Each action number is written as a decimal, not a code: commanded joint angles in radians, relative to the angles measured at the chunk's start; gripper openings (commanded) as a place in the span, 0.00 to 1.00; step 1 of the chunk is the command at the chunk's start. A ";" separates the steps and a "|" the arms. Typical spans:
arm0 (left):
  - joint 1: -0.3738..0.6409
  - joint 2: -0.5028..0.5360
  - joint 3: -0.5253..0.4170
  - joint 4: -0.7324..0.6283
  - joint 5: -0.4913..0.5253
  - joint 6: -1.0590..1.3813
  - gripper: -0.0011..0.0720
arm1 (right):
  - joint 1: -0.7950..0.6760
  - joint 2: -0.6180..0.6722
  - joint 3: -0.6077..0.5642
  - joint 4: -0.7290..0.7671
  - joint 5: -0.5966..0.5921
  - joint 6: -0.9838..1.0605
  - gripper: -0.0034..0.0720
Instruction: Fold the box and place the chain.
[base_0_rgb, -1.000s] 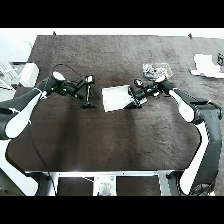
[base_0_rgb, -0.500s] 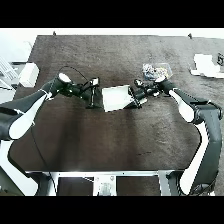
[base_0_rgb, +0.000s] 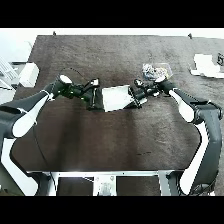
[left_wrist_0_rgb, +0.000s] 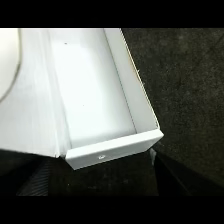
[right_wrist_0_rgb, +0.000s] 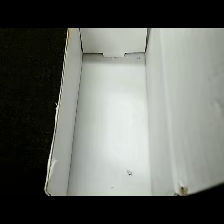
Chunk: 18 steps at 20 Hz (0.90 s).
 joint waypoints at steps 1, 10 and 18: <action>-0.001 -0.010 0.000 -0.033 -0.017 -0.001 1.00 | 0.001 0.000 0.001 0.000 0.000 0.000 0.43; -0.048 -0.025 0.000 -0.029 0.052 0.000 1.00 | 0.001 0.000 0.000 0.000 0.000 0.000 0.43; -0.056 -0.026 0.000 -0.033 0.237 0.034 1.00 | 0.001 0.000 0.000 0.000 0.000 0.000 0.43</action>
